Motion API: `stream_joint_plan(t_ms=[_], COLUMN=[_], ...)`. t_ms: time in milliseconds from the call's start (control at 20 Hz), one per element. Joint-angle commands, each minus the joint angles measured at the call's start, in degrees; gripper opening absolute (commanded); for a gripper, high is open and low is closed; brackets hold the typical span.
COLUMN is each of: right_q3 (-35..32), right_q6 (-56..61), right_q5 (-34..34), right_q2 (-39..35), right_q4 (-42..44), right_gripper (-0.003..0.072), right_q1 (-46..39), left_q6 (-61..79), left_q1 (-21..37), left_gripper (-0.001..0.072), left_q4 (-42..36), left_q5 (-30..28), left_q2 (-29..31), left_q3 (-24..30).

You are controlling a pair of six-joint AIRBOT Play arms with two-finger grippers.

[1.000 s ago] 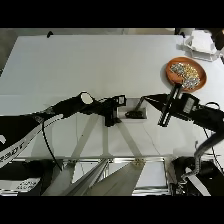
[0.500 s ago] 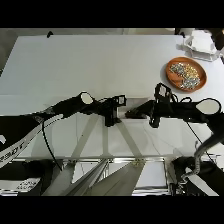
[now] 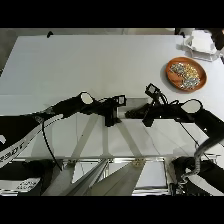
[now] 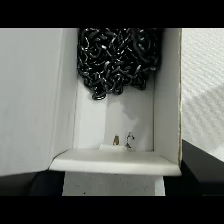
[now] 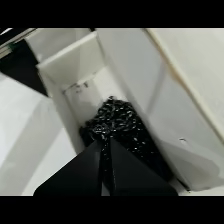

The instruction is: Fold the box and place the chain.

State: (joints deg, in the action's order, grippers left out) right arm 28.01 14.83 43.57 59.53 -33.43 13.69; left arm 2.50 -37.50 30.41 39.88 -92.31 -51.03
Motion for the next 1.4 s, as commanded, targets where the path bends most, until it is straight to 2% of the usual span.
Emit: stream_joint_plan(t_ms=[0,250,500,600,800,950,1150,1300,1350], right_q3=[-0.04,-0.04,0.07,0.70,3.65,10.84,26.84,41.13,43.95], right_q6=[5.95,6.36,5.97,5.66,5.90,6.73,11.26,16.24,16.35], right_q5=[-3.69,-0.46,2.05,2.12,4.37,8.31,15.32,32.89,38.51], right_q2=[0.96,-0.55,-12.02,-16.94,-18.75,-13.46,3.04,19.26,24.04], right_q4=[-0.15,-0.20,-0.22,-0.24,0.22,1.64,0.66,-7.43,-8.74], right_gripper=[0.0117,0.0118,0.0122,0.0259,0.0258,0.0256,0.0260,0.0259,0.0259], right_q1=[0.50,0.46,0.46,0.46,-1.49,-8.87,-16.22,-16.11,-15.76], left_q6=[0.02,0.02,0.02,0.02,0.02,0.02,0.02,0.02,0.02], left_q1=[-0.04,-0.04,-0.04,-0.04,-0.04,-0.04,-0.04,-0.04,-0.04], left_gripper=[0.0089,0.0089,0.0089,0.0089,0.0089,0.0089,0.0089,0.0089,0.0089], left_q4=[0.02,0.04,0.02,0.02,0.02,0.02,0.02,0.02,0.02], left_q5=[0.00,-0.02,0.00,0.00,0.00,0.00,0.00,0.02,0.02], left_q2=[0.02,0.00,0.02,0.00,0.02,0.02,0.00,0.00,0.00], left_q3=[-0.04,-0.04,-0.04,-0.04,-0.04,-0.04,-0.04,-0.04,-0.04])
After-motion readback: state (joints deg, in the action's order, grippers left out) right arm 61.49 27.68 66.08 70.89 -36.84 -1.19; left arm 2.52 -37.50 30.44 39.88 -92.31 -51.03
